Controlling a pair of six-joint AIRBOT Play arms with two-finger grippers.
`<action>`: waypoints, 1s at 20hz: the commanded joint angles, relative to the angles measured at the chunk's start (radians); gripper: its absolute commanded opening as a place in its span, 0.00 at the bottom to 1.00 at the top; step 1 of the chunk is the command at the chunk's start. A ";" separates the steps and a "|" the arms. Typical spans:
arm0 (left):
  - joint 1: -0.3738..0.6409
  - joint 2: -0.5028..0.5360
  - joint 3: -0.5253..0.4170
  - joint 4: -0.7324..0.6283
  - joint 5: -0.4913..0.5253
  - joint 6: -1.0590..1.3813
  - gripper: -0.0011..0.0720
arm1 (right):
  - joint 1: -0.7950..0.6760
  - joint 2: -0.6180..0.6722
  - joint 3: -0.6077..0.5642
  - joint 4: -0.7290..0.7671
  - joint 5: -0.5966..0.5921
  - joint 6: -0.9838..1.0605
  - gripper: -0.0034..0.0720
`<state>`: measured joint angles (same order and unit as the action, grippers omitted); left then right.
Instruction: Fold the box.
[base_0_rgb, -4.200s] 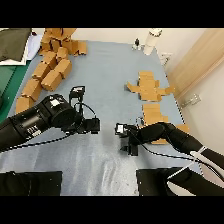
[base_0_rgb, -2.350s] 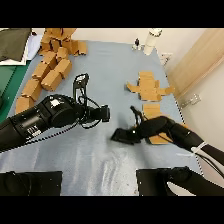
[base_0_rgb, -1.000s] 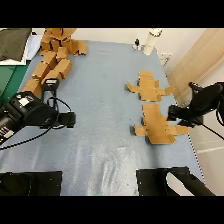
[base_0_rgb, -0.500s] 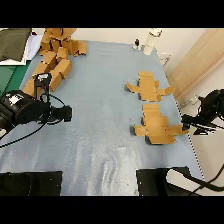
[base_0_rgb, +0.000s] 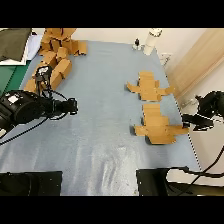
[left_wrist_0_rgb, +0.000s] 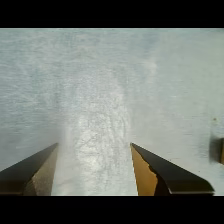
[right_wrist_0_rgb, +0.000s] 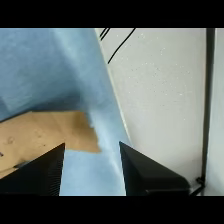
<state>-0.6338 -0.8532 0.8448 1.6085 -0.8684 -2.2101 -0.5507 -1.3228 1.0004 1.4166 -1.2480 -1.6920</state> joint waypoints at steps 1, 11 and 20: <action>0.000 0.000 0.000 -0.021 0.021 -0.001 0.95 | 0.000 -0.055 0.041 0.076 0.014 -0.094 0.75; 0.000 0.000 0.000 -0.187 0.019 0.008 0.95 | 0.002 -0.109 0.041 0.521 -0.264 -0.381 0.24; 0.142 0.000 0.000 -0.409 -0.137 0.333 0.95 | 0.106 0.184 -0.229 0.728 -0.220 -0.252 0.05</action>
<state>-0.5507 -0.8532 0.8448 1.2968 -0.9367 -2.0041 -0.4892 -1.2556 0.8944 2.0872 -1.5604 -1.9972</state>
